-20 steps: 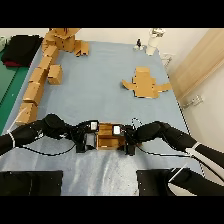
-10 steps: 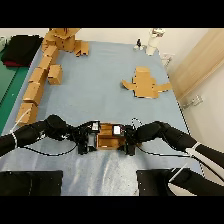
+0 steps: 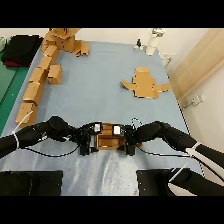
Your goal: Fold the box.
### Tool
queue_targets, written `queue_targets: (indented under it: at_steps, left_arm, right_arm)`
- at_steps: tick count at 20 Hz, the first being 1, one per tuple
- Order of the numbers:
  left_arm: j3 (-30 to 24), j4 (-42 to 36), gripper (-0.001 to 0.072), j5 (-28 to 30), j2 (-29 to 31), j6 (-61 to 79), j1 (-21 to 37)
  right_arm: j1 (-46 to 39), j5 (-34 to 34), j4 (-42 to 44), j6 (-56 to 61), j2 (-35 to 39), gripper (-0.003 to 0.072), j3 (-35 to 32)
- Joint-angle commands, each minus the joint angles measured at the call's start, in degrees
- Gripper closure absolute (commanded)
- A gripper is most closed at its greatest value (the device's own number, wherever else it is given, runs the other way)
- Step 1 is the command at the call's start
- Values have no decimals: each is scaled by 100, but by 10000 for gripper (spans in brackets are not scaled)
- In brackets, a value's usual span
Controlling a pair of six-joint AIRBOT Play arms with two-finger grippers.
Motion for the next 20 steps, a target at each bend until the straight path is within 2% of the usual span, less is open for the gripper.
queue_targets:
  at_steps: [1,7,8,9,10,20]
  left_arm:
    - [2,-4,12,284,-66,81,-199]
    - [2,-20,15,319,-70,92,-247]
    - [2,-24,99,321,-70,92,-247]
    - [2,-22,220,321,-70,94,-247]
    - [4,-22,239,321,-70,94,-247]
    - [4,-20,239,317,-70,90,-247]
  right_arm:
    - [0,2,0,0,2,240,0]
    - [0,2,0,0,2,241,0]
    - [0,2,0,0,2,240,0]
    - [0,2,0,0,2,240,0]
    - [0,2,0,0,2,240,0]
    - [0,2,0,0,2,241,0]
